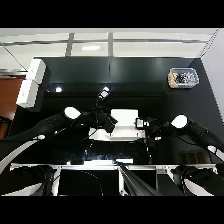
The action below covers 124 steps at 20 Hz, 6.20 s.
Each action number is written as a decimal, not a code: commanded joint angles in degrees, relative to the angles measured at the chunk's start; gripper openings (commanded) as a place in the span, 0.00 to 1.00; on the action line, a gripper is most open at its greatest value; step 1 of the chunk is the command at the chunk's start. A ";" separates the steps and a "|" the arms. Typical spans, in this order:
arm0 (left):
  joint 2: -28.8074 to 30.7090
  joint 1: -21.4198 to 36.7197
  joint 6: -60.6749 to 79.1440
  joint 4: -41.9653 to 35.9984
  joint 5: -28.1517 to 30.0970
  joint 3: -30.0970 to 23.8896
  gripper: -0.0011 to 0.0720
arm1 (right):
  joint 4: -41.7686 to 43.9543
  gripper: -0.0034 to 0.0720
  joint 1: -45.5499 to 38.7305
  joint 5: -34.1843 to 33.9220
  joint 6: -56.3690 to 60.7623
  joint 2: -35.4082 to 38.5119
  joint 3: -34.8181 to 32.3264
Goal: Fold the box and place the chain.
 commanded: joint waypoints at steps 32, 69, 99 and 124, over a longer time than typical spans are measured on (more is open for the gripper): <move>9.88 -2.43 18.21 29.70 -3.96 -5.84 0.96 | 0.04 0.64 0.07 -0.20 0.11 0.04 0.07; 6.69 -2.38 19.37 9.77 -3.78 -5.84 0.31 | 0.04 0.64 0.07 -0.42 0.11 0.04 0.07; 3.08 18.88 -43.23 11.08 -21.62 -12.98 0.05 | 0.02 0.64 0.07 -0.42 0.09 0.04 0.07; 2.86 13.90 -37.83 11.67 -26.80 0.24 0.89 | 0.02 0.64 0.07 -0.42 0.11 0.04 0.07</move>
